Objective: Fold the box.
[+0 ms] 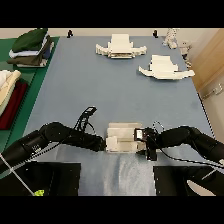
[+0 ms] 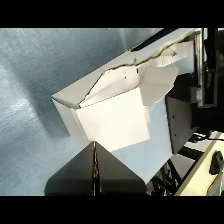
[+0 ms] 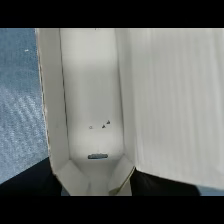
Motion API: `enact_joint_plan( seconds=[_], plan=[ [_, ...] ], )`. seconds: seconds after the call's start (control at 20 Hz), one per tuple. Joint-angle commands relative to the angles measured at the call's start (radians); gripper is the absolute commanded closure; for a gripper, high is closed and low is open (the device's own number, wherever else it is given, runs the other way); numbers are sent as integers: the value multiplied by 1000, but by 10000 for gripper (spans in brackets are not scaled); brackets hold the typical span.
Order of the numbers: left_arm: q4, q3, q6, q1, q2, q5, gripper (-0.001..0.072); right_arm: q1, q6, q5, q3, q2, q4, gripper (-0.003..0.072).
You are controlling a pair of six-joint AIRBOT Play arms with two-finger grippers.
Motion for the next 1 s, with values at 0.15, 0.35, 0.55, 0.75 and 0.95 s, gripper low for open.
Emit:
enact_joint_plan(
  seconds=[0.15, 0.35, 0.55, 0.75, 0.95],
  plan=[
    [0, 43, 110, 0, 0, -38, 696, 0, 0, 0, 1, 1, 0, 154],
    [-13, 43, 147, 30, 0, -68, 697, 0, 0, 0, 1, 1, 0, 153],
    [-192, 43, 328, 205, 0, -211, 697, 0, 0, 0, 1, 1, 0, 153],
    [-169, 44, 343, 328, 0, -320, 697, 0, 0, 0, 1, 1, 0, 153],
    [-10, 47, 145, 463, 15, -411, 698, 0, 0, 0, 1, 1, 0, 153]
  ],
)
